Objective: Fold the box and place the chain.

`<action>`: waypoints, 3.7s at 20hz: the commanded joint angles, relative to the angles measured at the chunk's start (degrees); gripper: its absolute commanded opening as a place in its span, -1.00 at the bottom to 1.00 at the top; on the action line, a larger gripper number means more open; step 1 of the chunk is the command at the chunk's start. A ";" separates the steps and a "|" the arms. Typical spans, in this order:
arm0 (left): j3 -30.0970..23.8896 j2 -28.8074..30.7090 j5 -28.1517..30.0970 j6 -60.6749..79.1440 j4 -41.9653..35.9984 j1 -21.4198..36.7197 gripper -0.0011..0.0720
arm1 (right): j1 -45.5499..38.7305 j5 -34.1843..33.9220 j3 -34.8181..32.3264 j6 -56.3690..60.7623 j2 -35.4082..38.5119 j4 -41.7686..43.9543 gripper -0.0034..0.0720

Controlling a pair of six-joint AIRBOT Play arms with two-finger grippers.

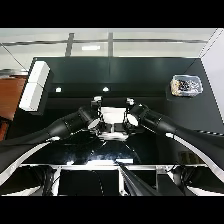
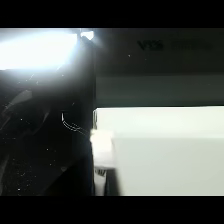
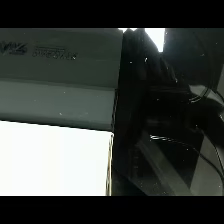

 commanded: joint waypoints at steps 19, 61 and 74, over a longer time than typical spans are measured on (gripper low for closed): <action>0.00 -0.04 0.00 0.15 0.17 0.00 -0.90 | 0.04 3.13 2.34 -0.15 0.00 -1.86 -0.26; 0.00 0.00 0.04 0.35 0.17 0.00 -0.90 | -47.45 -1.70 3.28 -24.50 20.02 -23.56 0.97; 0.00 -0.02 0.17 0.33 -0.04 0.00 -0.90 | -61.51 0.42 30.14 -20.48 -13.86 -9.53 0.53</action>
